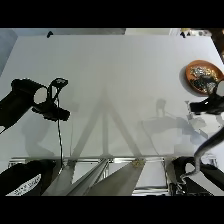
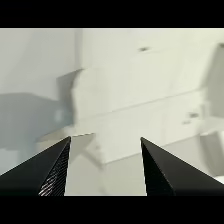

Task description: Fold the box and place the chain.

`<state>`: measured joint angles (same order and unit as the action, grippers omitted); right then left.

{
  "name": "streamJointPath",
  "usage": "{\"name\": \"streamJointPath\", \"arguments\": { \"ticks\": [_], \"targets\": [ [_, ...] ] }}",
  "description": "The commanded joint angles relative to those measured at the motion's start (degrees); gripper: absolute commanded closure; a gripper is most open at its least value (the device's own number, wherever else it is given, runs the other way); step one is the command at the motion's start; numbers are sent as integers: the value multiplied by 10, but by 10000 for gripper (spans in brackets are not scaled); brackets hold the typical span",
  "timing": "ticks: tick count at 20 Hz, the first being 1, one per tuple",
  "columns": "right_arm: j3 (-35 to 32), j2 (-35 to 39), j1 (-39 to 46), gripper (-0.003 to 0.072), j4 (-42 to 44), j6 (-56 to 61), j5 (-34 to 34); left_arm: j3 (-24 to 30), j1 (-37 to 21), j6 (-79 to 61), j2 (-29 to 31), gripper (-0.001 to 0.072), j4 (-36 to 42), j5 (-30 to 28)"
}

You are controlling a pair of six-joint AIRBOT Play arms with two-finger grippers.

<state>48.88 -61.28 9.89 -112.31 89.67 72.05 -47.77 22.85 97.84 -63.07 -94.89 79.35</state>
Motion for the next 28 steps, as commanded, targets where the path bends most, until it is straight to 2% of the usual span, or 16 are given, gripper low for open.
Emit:
{"name": "streamJointPath", "arguments": {
  "ticks": [1, 6, 11, 12, 14, 15, 17, 18, 19, 20, 23, 27, 28],
  "targets": [
    [43, 0, 3, 237, -242, 31, -47, 0, 0, 0, 0, 700, 0, 0],
    [43, 0, 85, 237, -250, 29, -135, 0, 0, 0, 0, 700, 0, 0],
    [43, -1, 195, 253, -162, 33, -133, 0, 0, 0, 0, 700, 0, 0],
    [43, -2, 215, 295, -143, 32, -136, 0, 0, 0, 0, 700, 0, 0],
    [43, -9, 242, 646, -119, 20, -132, 0, 0, 0, 0, 700, 0, 0],
    [43, -13, 251, 669, -108, 9, -133, 0, 0, 0, 0, 700, 0, 0],
    [43, -20, 256, 658, -89, -29, -143, 0, 0, 0, 0, 700, 0, 0],
    [43, -23, 255, 524, -77, -53, -149, 0, 0, 0, 0, 700, 0, 0],
    [42, -27, 255, 248, -59, -78, -153, 0, 0, 0, 0, 700, 0, 0],
    [43, -33, 255, 120, -45, -96, -155, 0, 0, 0, 0, 700, 0, 0],
    [43, -65, 255, 124, -47, -109, -138, 0, 0, 0, 0, 700, 0, 0],
    [43, -125, 255, 187, -71, -118, -111, 0, 0, 0, 0, 700, 0, 0],
    [43, -139, 255, 233, -75, -118, -103, 0, 0, 0, 0, 700, 0, 0]
  ]
}}
